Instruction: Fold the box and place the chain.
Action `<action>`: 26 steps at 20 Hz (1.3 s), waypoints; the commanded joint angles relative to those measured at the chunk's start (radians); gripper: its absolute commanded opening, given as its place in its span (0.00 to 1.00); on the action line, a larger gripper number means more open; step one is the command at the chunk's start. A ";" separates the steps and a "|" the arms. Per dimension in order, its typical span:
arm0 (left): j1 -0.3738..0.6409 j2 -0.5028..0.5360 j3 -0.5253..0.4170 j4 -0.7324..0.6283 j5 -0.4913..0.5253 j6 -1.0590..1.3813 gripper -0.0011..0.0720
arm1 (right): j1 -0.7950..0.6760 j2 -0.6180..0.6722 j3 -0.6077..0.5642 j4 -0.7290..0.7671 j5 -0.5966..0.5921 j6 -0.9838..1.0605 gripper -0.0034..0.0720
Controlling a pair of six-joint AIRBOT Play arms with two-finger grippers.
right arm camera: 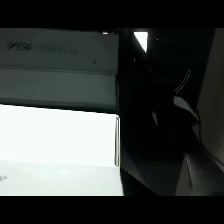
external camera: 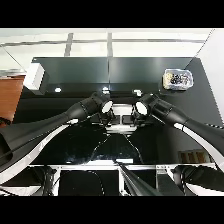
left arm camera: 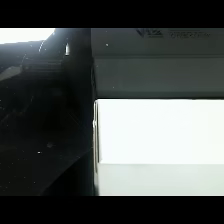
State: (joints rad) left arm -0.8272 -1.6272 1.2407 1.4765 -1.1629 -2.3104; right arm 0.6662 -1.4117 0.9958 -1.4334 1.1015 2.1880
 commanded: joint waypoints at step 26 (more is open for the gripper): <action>0.001 0.000 0.000 0.000 -0.016 -0.001 0.05 | -0.014 -0.036 0.001 0.037 -0.008 0.019 0.06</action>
State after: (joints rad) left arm -0.8268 -1.6272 1.2407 1.4754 -1.1793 -2.3108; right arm 0.6529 -1.4437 0.9966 -1.4063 1.1114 2.2078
